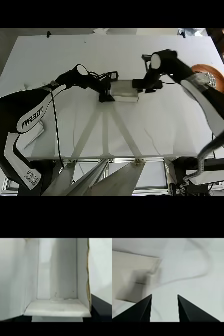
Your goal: Fold the box and place the chain.
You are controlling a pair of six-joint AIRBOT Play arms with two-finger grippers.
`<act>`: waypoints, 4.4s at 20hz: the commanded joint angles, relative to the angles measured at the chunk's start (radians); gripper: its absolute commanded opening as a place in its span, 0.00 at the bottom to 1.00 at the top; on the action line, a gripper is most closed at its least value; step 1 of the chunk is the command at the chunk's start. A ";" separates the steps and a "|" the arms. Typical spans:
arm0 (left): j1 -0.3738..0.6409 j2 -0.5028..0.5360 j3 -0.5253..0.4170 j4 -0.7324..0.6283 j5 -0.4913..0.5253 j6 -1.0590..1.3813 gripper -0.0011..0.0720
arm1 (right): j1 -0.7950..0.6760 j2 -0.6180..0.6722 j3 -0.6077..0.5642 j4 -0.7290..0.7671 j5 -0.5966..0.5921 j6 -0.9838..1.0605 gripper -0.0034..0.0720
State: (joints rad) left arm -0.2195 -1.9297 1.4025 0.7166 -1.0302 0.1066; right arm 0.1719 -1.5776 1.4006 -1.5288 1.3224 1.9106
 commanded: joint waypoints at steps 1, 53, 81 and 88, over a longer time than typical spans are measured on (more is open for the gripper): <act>0.000 0.001 0.001 0.002 0.009 -0.003 0.04 | -0.093 0.134 0.002 -0.022 0.021 -0.048 0.49; 0.000 0.001 0.001 0.002 0.009 -0.003 0.04 | -0.325 0.166 0.002 -0.015 0.071 -0.470 0.06; 0.000 0.001 0.001 0.002 0.009 -0.003 0.04 | 0.137 0.071 0.002 0.194 -0.249 -0.620 0.36; 0.000 0.001 0.001 0.002 0.009 -0.003 0.04 | -0.007 0.196 0.002 -0.234 -0.092 -0.610 0.47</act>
State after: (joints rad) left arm -0.2195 -1.9285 1.4025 0.7185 -1.0210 0.1040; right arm 0.2459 -1.4113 1.4021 -1.6352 1.1488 1.2804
